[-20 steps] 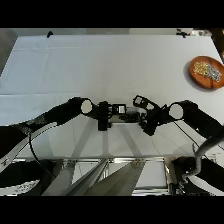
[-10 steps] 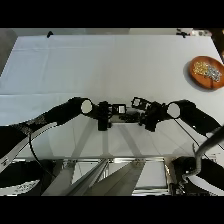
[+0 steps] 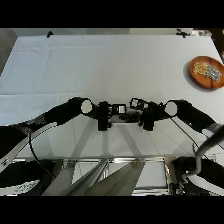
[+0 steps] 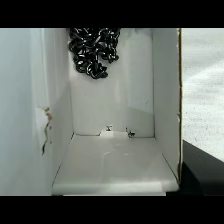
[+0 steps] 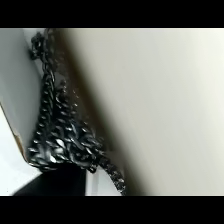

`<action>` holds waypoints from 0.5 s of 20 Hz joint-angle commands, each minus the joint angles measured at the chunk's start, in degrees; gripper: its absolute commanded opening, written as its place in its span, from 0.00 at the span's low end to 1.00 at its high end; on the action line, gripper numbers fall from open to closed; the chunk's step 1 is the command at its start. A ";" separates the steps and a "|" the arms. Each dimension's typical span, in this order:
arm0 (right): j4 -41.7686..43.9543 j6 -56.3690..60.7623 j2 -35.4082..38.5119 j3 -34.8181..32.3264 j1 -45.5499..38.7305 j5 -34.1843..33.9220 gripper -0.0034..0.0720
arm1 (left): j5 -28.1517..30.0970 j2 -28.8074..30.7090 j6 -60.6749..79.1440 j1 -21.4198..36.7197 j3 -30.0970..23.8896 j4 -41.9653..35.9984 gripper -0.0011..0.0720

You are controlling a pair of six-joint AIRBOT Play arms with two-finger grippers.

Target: Fold the box and place the chain.

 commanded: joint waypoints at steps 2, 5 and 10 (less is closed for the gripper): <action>-0.04 0.00 -0.31 -0.04 0.02 4.72 0.07 | 0.00 0.04 0.00 -0.02 0.00 0.00 0.39; -1.16 3.91 -0.31 0.00 0.02 8.13 0.07 | 0.00 0.04 0.00 -0.02 0.00 0.00 0.39; -1.14 7.89 4.02 0.02 0.02 12.48 0.07 | 0.00 0.04 0.00 -0.02 0.00 0.00 0.39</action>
